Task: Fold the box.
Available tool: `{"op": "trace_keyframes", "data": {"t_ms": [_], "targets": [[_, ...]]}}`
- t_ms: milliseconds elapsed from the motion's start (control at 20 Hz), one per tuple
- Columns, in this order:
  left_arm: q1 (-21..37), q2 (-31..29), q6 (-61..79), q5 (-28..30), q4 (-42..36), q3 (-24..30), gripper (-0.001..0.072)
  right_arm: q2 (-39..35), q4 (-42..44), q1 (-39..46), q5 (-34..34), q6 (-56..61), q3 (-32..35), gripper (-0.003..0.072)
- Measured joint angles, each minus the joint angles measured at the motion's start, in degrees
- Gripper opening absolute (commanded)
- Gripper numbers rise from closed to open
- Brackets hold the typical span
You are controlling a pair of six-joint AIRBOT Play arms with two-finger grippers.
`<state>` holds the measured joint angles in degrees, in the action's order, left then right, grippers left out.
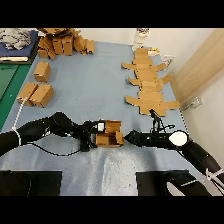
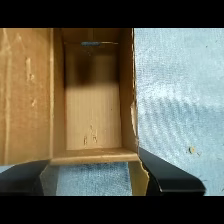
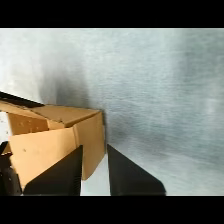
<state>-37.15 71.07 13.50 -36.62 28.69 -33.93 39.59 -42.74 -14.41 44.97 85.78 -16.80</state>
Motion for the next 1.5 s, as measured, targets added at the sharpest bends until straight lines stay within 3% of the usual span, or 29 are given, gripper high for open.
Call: {"op": "trace_keyframes", "data": {"t_ms": [100,550,600,900,1200,1500], "targets": [[0.0,0.0,0.0,0.0,0.0,0.0,0.0522,-0.5,1.3,0.0,0.0,-0.8,0.0,0.0443],[0.0,0.0,0.0,0.0,0.1,0.0,0.0522,1.3,3.7,-4.6,-2.0,-2.5,-0.4,0.0442],[0.0,0.0,0.0,0.0,0.1,0.0,0.0522,2.2,2.6,-5.6,-2.4,-2.0,-0.9,0.0403],[0.0,0.0,-0.2,-1.1,0.0,0.0,0.0522,10.3,-16.0,-14.5,-1.0,11.6,-10.0,0.0379],[0.0,0.0,0.0,-1.9,0.1,0.0,0.0522,20.0,-37.3,-24.6,9.0,28.8,-22.1,0.0379],[0.1,0.0,0.0,-1.9,0.1,0.0,0.0522,25.6,-44.0,-30.5,17.8,38.5,-30.1,0.0379]]}}
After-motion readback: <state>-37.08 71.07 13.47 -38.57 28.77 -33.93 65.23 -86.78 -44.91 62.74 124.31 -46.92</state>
